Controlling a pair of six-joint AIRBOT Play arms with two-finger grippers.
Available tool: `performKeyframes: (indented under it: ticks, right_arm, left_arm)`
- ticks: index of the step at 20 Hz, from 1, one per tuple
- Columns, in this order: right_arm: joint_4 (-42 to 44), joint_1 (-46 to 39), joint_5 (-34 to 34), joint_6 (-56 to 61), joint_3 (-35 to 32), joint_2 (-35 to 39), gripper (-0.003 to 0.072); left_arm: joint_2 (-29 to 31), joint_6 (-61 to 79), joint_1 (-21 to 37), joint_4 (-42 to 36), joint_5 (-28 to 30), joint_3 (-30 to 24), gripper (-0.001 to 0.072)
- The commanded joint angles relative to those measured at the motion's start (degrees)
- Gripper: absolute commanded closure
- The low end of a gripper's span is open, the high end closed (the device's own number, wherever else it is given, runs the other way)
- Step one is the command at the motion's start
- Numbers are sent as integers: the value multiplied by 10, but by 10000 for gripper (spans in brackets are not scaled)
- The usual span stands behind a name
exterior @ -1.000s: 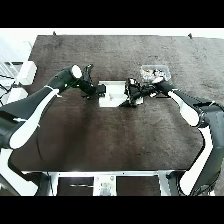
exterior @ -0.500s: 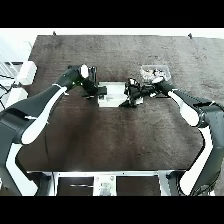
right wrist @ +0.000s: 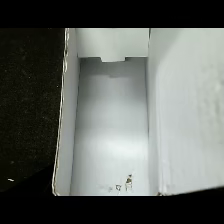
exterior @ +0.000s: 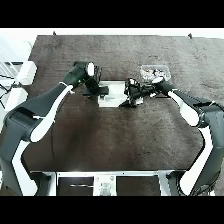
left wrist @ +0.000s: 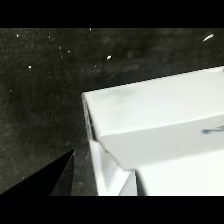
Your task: Fold the box and place the chain.
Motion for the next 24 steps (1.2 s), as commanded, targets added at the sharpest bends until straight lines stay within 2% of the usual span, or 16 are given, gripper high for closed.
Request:
performKeyframes:
  ticks: [1,6,7,8,14,16,18,19,21,22,24]
  right_arm:
    - [0,0,0,0,0,0,324]
    - [0,0,0,0,0,0,323]
    - [0,0,0,0,0,0,324]
    - [0,0,0,0,0,0,324]
    - [0,0,0,0,0,0,324]
    - [0,0,0,0,0,0,324]
    - [0,0,0,0,0,0,324]
    - [0,0,0,0,0,0,324]
    - [0,0,0,0,0,0,324]
    - [0,0,0,0,0,0,324]
    - [0,0,0,0,0,0,324]
  left_arm:
    - [-16,-23,-2,9,-30,23,294]
    - [-46,-30,-26,80,-71,70,294]
    - [-53,-38,-29,94,-86,81,304]
    - [-60,-41,-29,96,-97,90,355]
    - [-66,-51,-29,113,-96,90,362]
    - [-66,-51,-30,112,-87,90,482]
    - [-66,-51,-30,111,-78,90,503]
    - [-66,-50,-30,111,-76,90,653]
    - [-66,-50,-30,111,-73,90,663]
    - [-66,-50,-30,111,-70,89,690]
    - [-67,-50,-30,109,-69,89,690]
